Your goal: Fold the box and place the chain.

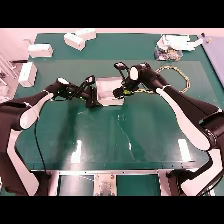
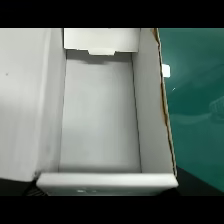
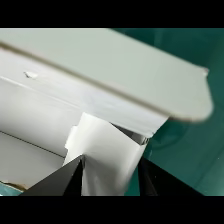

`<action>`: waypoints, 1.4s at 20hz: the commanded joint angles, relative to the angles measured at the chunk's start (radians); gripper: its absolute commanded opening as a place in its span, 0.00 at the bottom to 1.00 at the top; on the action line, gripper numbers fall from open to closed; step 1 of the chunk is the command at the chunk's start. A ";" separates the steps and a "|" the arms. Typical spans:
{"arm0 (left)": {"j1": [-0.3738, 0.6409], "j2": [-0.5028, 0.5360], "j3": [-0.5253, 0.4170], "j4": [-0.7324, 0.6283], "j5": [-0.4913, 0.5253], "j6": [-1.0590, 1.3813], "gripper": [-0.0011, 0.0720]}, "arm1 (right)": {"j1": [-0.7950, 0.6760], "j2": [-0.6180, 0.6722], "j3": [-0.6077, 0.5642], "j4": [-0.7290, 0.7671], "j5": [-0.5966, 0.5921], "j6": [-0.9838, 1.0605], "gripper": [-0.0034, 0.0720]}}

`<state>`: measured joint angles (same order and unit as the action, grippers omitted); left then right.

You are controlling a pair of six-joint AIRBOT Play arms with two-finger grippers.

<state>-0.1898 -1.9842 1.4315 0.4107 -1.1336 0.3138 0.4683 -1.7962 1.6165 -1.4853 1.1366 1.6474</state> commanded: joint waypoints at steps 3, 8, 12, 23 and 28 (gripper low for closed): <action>0.000 0.000 0.001 0.000 -0.001 0.000 0.88 | 0.010 -0.025 0.014 -0.046 0.036 0.042 0.60; 0.000 0.000 0.001 0.000 -0.001 0.000 0.88 | 0.015 -0.042 0.018 -0.069 0.036 0.075 0.60; 0.000 0.000 0.001 0.000 0.000 0.000 0.88 | 0.016 -0.046 0.033 -0.075 0.034 0.081 0.53; 0.000 0.000 0.001 0.000 0.000 0.000 0.88 | 0.042 -0.111 0.115 -0.117 0.074 0.108 0.44; 0.000 0.000 0.001 0.000 0.000 0.000 0.88 | 0.045 -0.131 0.124 -0.139 0.106 0.134 0.31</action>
